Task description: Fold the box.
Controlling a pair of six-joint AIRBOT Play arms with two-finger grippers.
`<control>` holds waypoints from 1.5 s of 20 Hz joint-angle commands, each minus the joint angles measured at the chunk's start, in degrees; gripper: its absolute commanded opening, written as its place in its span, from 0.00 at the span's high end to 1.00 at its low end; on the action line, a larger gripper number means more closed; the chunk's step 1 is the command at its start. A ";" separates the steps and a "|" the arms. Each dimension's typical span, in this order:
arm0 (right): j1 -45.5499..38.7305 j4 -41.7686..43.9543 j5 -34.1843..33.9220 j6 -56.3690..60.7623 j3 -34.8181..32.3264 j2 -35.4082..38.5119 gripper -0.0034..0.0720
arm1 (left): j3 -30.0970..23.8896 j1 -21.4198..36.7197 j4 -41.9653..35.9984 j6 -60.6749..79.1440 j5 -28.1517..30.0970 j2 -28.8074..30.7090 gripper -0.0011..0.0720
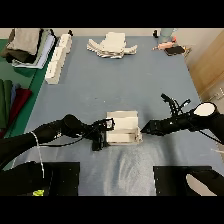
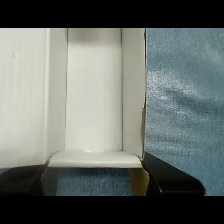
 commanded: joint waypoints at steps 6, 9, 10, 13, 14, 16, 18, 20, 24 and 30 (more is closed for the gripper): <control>15.89 -13.16 -10.73 7.02 1.27 -3.93 0.35 | 0.00 -0.02 0.00 0.00 0.00 0.00 0.27; 23.17 -23.43 -13.68 20.70 4.09 -4.74 0.35 | 0.00 -0.02 0.00 0.00 0.00 0.00 0.27; 25.14 -25.73 -13.81 24.39 5.22 -5.22 0.35 | 0.00 -0.02 0.00 0.00 0.00 0.00 0.27; 30.16 -32.00 -13.73 33.70 8.90 -8.00 0.35 | 0.00 -0.02 0.00 0.00 0.00 0.00 0.27; 31.93 -35.10 -13.51 37.66 10.34 -9.40 0.35 | 0.00 -0.02 0.00 0.00 0.00 0.00 0.27; 34.97 -40.09 -11.98 43.87 13.31 -12.55 0.35 | 0.00 -0.02 0.00 0.00 0.00 0.00 0.27; 37.35 -43.93 -8.24 50.27 15.82 -15.93 0.35 | 0.00 -0.02 0.00 0.00 0.02 0.00 0.27; 39.17 -46.51 -3.72 55.56 17.53 -18.95 0.35 | 0.00 -0.02 0.00 0.00 0.00 0.00 0.27; 42.10 -48.11 -2.97 62.84 18.73 -21.92 0.40 | 0.00 -0.02 0.00 0.00 0.00 0.00 0.27; 42.75 -50.84 -2.93 69.79 18.78 -22.18 0.73 | 0.00 -0.02 0.00 0.00 0.00 0.00 0.27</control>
